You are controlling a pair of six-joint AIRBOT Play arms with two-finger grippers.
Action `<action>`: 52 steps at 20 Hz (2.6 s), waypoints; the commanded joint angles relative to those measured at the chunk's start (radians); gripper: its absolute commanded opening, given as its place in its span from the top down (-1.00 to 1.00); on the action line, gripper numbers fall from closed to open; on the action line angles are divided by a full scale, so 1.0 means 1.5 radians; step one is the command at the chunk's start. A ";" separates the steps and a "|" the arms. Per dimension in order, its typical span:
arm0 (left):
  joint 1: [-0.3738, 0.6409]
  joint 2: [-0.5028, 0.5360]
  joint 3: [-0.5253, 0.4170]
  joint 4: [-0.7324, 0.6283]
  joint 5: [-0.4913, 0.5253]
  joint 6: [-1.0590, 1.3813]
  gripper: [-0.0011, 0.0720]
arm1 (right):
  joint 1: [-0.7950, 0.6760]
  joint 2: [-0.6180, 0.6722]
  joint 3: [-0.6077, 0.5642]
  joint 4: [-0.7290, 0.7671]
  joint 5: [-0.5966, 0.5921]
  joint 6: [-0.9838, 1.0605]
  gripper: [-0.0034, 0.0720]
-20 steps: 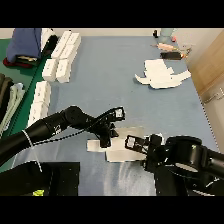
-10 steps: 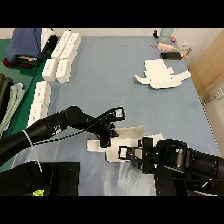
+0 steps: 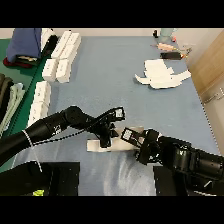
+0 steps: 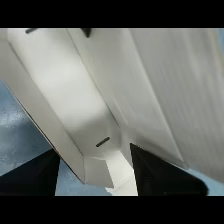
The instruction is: Fold the box.
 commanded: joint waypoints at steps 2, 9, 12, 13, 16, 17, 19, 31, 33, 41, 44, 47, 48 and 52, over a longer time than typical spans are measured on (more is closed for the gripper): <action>0.000 0.000 0.000 0.000 0.000 0.000 0.93 | -0.006 0.012 0.004 -0.034 0.038 0.087 -0.84; 0.000 0.000 0.000 0.000 0.000 0.000 0.93 | -0.011 0.015 0.003 -0.039 0.022 0.014 -1.00; 0.000 0.000 0.000 0.000 0.000 0.000 0.93 | -0.069 0.016 -0.002 0.051 -0.044 -0.165 -1.00; 0.000 0.000 0.000 0.000 0.000 0.000 0.93 | -0.105 0.016 -0.004 0.120 -0.062 -0.258 -1.00; 0.000 0.000 0.000 0.000 0.000 0.000 0.93 | -0.261 0.016 -0.005 0.389 -0.047 -0.606 -1.00; 0.000 0.000 0.000 0.000 0.000 0.000 0.93 | -0.315 0.016 -0.005 0.474 -0.030 -0.710 -1.00; 0.000 0.000 0.000 0.000 0.000 0.000 0.93 | -0.413 0.010 -0.005 0.605 0.017 -0.922 -1.00; 0.000 0.000 0.000 0.000 0.000 0.000 0.93 | -0.488 -0.024 -0.005 0.607 0.063 -0.923 -0.97; 0.000 0.000 0.000 0.000 0.000 0.000 0.93 | -0.489 -0.040 -0.005 0.606 0.059 -0.961 -0.97; 0.000 0.000 0.000 0.000 0.000 0.000 0.93 | -0.553 -0.134 -0.005 0.720 0.058 -1.149 -0.95; 0.000 0.000 0.000 0.000 0.000 0.000 0.93 | -0.553 -0.143 -0.019 0.725 0.060 -1.149 -0.81; 0.000 0.000 0.000 0.000 0.000 0.000 0.93 | -0.553 -0.140 -0.047 0.730 0.067 -1.148 -0.81; 0.000 0.000 0.000 0.000 -0.001 0.000 0.93 | -0.553 -0.136 -0.049 0.731 0.064 -1.148 -0.81; 0.000 0.000 0.000 0.000 0.000 0.000 0.93 | -0.553 -0.125 -0.049 0.731 0.063 -1.148 -0.81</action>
